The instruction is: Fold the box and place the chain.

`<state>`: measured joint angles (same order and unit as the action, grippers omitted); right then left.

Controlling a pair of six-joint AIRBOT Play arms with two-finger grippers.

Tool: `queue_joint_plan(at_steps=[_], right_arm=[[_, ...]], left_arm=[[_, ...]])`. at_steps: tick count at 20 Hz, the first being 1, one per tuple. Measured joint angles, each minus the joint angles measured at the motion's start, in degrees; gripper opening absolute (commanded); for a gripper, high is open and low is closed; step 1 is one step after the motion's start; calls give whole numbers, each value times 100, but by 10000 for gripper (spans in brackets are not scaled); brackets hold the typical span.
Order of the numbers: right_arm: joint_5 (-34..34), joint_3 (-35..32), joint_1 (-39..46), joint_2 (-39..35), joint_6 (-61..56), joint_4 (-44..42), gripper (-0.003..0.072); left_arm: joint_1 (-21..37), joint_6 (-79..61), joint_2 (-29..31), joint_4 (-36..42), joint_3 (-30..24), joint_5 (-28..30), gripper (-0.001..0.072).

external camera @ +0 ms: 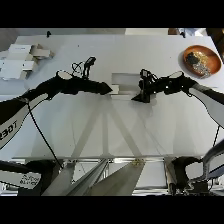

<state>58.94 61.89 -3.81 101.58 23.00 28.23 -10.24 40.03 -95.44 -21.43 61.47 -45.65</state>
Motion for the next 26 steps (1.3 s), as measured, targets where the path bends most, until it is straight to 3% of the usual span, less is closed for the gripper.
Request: queue_joint_plan(at_steps=[2,4,9,16,26], right_arm=[[0,0,0,0,0,0,597],[0,0,0,0,0,0,597],[0,0,0,0,0,0,597],[0,0,0,0,0,-2,597],[0,0,0,0,4,2,597]], left_arm=[[-81,-9,-2,2,0,87,365],[-162,-20,-2,2,0,170,471],[-354,98,9,-149,46,363,464],[-616,2124,20,-2291,673,457,463],[-1091,3589,-111,-3788,1080,273,459]])
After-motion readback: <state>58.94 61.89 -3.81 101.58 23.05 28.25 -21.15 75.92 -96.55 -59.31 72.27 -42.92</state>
